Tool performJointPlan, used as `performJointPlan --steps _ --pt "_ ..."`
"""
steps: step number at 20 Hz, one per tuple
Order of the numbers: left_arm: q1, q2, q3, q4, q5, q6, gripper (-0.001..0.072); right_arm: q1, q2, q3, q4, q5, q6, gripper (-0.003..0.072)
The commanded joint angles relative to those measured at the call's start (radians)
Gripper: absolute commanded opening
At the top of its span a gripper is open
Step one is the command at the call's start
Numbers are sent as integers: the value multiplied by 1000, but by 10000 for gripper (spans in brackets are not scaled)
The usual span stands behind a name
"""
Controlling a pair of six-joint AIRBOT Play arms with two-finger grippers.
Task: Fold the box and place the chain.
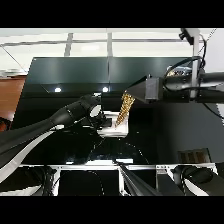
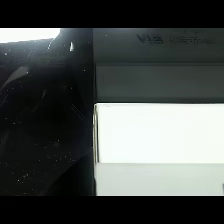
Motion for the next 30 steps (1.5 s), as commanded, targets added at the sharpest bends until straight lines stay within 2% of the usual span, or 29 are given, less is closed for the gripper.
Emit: performJointPlan --steps 1,4,9,17,25,30 --pt "1 0 1 0 0 0 28 8 -15 -23 -137 68 58 10" --pt "1 0 1 1 0 0 28 35 -15 -122 -153 47 90 11" --pt "1 0 1 0 1 0 28 137 -21 -242 -146 -132 112 11" --pt "1 0 1 0 0 0 28 153 -29 -238 -46 -160 91 11" --pt "1 0 1 0 0 0 28 154 -114 -248 -187 -128 101 12" --pt "1 0 1 1 1 0 28 195 -177 -253 -196 -127 100 12"
